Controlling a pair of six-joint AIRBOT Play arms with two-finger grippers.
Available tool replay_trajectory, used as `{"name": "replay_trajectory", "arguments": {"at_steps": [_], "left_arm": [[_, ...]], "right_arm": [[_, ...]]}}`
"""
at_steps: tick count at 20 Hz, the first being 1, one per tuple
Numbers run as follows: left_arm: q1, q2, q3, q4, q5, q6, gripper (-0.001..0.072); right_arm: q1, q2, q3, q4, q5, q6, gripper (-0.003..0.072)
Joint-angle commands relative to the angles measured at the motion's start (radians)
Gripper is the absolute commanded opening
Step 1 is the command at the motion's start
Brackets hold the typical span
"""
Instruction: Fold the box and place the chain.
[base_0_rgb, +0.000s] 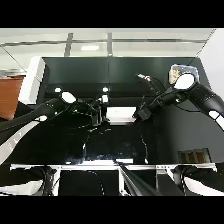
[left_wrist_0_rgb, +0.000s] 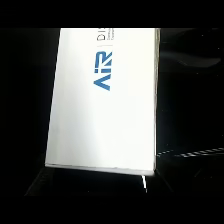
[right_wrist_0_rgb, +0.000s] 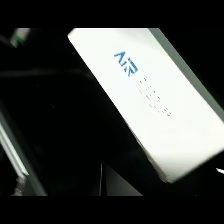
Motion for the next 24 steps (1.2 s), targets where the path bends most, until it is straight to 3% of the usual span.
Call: {"name": "replay_trajectory", "arguments": {"at_steps": [1,4,11,21,24], "left_arm": [[0.000,0.001,0.003,0.000,0.003,0.002,0.0333],[0.000,0.001,0.003,0.000,0.003,0.002,0.0333],[0.000,0.001,0.003,0.000,-0.002,0.002,0.0333],[0.000,0.001,0.003,0.000,-0.001,0.002,0.0333],[0.000,0.001,0.003,0.000,0.000,0.002,0.0333]], "right_arm": [[-0.034,-0.029,-0.053,0.284,-0.044,0.057,0.0012],[-0.016,-0.114,-0.072,0.383,-0.108,0.057,0.0013],[0.007,-0.238,-0.072,0.238,-0.184,0.159,0.0013],[0.007,-0.241,-0.072,0.191,-0.209,0.154,0.0013],[-0.002,-0.212,-0.057,0.203,-0.164,0.084,0.0013]]}}
